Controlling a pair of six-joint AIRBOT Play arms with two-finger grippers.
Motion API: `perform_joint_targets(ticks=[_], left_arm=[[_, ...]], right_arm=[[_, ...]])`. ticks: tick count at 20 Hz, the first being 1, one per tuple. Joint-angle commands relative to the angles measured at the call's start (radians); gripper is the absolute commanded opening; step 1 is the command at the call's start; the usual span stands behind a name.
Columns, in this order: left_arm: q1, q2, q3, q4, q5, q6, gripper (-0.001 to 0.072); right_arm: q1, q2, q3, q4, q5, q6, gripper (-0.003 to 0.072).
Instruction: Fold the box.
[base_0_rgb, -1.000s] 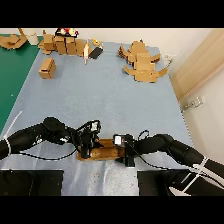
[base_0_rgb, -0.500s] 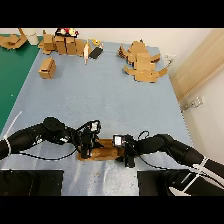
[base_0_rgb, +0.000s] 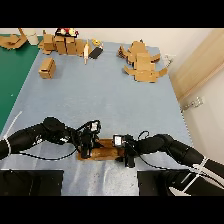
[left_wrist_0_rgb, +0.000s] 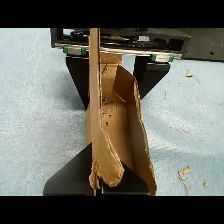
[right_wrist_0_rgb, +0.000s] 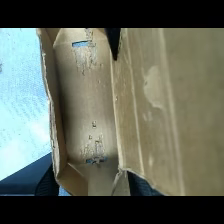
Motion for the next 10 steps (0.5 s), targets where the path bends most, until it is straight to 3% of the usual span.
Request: perform_joint_targets(ticks=[1,10], left_arm=[[0.0,0.0,0.0,0.0,0.0,0.0,0.0012],[0.0,0.0,0.0,-0.064,0.008,0.0,0.0012]], right_arm=[[0.0,0.002,0.001,0.0,-0.001,0.001,0.0435],[0.0,0.002,0.001,-0.003,0.0,0.0,0.0435]])
